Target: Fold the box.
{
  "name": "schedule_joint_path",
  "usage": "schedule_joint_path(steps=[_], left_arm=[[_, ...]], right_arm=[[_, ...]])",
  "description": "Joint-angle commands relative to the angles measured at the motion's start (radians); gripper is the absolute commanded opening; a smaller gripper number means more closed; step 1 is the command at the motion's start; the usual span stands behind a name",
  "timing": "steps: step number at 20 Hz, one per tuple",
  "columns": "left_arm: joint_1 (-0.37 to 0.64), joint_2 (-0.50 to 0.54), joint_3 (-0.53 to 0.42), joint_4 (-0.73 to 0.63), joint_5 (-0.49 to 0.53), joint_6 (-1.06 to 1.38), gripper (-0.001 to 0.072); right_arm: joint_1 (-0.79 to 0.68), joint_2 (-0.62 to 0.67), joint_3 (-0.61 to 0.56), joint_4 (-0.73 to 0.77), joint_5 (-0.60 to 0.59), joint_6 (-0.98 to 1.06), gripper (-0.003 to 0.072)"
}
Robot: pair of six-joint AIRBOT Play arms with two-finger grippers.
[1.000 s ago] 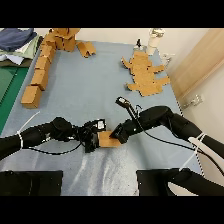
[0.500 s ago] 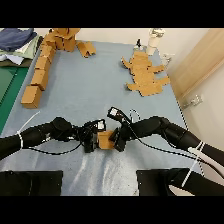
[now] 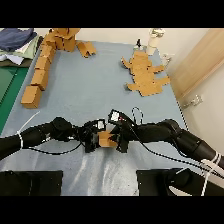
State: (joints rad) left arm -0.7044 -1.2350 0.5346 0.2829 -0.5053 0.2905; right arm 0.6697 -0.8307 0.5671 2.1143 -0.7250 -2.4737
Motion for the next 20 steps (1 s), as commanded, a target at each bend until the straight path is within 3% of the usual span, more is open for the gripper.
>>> schedule_joint_path(steps=[1,3,6,10,13,20], left_arm=[[0.0,0.0,0.0,0.002,-0.001,0.001,0.0609],[0.0,0.0,0.0,0.002,-0.001,0.001,0.0609],[0.0,0.0,0.0,0.002,-0.001,0.001,0.0609],[0.0,0.0,0.0,0.002,-0.002,0.001,0.0609],[0.001,0.0,0.0,0.002,0.0,0.001,0.0609],[0.0,0.0,0.0,0.002,-0.001,0.001,0.0609]], right_arm=[[0.005,0.028,0.001,-0.025,0.004,-0.008,0.0339],[0.006,0.003,0.001,-0.024,-0.003,-0.072,0.0449],[0.006,-0.03,0.001,-0.024,-0.012,-0.2,0.0513],[0.062,-0.03,0.001,-0.071,-0.025,-0.259,0.0521],[0.124,-0.03,0.001,-0.203,0.036,-0.256,0.052],[0.254,-0.04,0.001,-0.535,0.094,0.042,0.0516]])
